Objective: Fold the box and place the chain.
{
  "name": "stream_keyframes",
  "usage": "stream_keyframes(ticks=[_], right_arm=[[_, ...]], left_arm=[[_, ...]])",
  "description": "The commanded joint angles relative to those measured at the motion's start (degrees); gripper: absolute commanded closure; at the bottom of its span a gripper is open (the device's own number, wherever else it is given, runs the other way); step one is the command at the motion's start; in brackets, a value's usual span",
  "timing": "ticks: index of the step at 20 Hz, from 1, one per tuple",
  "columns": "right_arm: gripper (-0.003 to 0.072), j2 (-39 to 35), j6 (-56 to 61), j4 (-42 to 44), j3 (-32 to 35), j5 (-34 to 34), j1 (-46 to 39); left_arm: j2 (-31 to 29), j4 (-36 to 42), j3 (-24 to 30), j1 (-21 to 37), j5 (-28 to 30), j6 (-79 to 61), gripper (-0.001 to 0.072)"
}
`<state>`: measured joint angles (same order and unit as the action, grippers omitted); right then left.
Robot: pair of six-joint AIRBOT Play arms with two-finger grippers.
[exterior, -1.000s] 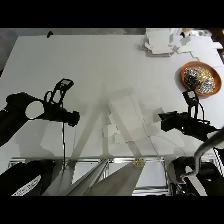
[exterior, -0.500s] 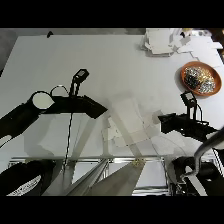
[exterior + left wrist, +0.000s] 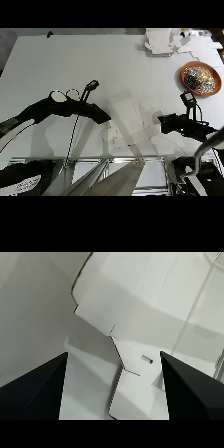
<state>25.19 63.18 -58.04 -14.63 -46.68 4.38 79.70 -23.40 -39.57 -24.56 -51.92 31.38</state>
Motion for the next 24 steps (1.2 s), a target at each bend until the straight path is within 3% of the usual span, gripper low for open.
stream_keyframes(ticks=[1, 4, 9, 12, 14, 15, 16, 18, 19, 21, 22, 24], right_arm=[[0.0668, 0.0, 0.0, 0.0, 0.0, -0.1, 0.1], [0.0668, 0.0, 0.0, 0.0, 0.0, -0.1, 0.1], [0.0668, 0.0, 0.0, 0.0, 0.0, -0.1, 0.1], [0.0668, 0.0, 0.0, 0.0, 0.0, -0.3, 0.1], [0.0668, 0.0, 0.0, 0.0, 0.0, -0.6, 0.1], [0.0668, 0.0, 0.0, 0.0, 0.0, -0.7, 0.1], [0.0668, -0.1, 0.0, 0.0, 0.0, -0.7, 0.1], [0.0668, 0.0, 0.0, 0.1, 0.0, -0.7, 0.1], [0.0668, -0.1, 0.0, 0.1, 0.0, -0.7, 0.1], [0.0668, -0.1, 0.0, 0.9, 0.0, -0.7, 0.1], [0.0647, -0.1, 0.0, 1.7, 0.0, -0.7, 0.1], [0.0457, -0.1, 0.0, 4.0, -0.1, -0.7, 0.1]], left_arm=[[4.5, 9.9, 0.0, 0.8, -2.3, -10.8, 0.0076], [6.9, 18.1, 0.0, 0.5, -2.5, -16.0, 0.0077], [9.9, 20.6, 0.0, -1.7, -4.1, -18.8, 0.0089], [10.8, 22.0, -0.1, -4.4, -4.5, -21.2, 0.016], [11.5, 22.0, -0.3, -5.6, -3.9, -21.6, 0.016], [11.6, 21.8, -0.4, -5.6, -3.4, -21.5, 0.0208], [11.5, 21.6, -0.5, -5.4, -3.3, -21.6, 0.0326], [11.3, 20.3, -0.5, -4.7, -3.3, -22.4, 0.045], [11.0, 19.5, -0.6, -4.3, -3.1, -22.8, 0.0562], [10.2, 18.0, -1.1, -3.9, -2.8, -24.7, 0.0703], [9.6, 17.2, -1.6, -4.0, -2.5, -26.3, 0.0704], [8.3, 14.2, -3.7, -4.1, -1.6, -27.3, 0.0704]])
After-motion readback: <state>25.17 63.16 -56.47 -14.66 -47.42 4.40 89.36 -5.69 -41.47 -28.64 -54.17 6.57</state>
